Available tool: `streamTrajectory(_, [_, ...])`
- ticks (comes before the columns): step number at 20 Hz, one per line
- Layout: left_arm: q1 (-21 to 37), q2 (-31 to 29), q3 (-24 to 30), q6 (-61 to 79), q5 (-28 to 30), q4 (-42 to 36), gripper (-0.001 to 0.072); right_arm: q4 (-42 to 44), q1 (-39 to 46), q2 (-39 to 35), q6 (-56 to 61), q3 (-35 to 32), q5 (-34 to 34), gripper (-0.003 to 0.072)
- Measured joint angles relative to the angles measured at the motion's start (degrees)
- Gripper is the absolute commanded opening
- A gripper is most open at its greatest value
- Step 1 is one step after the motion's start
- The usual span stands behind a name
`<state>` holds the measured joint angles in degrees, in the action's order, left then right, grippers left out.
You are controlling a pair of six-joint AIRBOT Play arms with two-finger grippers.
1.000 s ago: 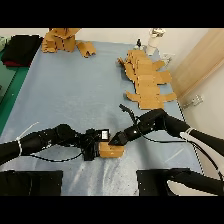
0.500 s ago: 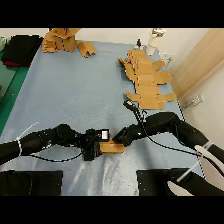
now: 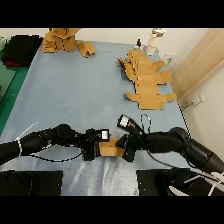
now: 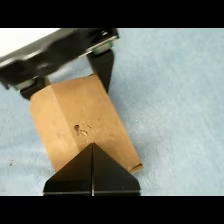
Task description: Fold the box.
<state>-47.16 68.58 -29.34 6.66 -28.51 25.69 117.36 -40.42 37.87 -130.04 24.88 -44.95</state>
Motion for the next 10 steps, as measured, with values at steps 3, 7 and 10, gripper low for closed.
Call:
streamTrajectory(3, [0.0,0.0,0.0,0.0,0.0,0.0,0.0466,-5.7,-6.8,-1.4,0.3,-2.4,5.3,0.0004])
streamTrajectory(7, [0.0,0.0,0.0,0.0,0.0,0.0,0.0466,-11.5,-12.5,-2.1,0.4,-3.6,9.4,0.0394])
streamTrajectory(10, [0.0,0.0,0.0,0.0,0.0,0.0,0.0466,-13.2,-13.9,-2.2,-1.2,-3.9,10.6,0.0403])
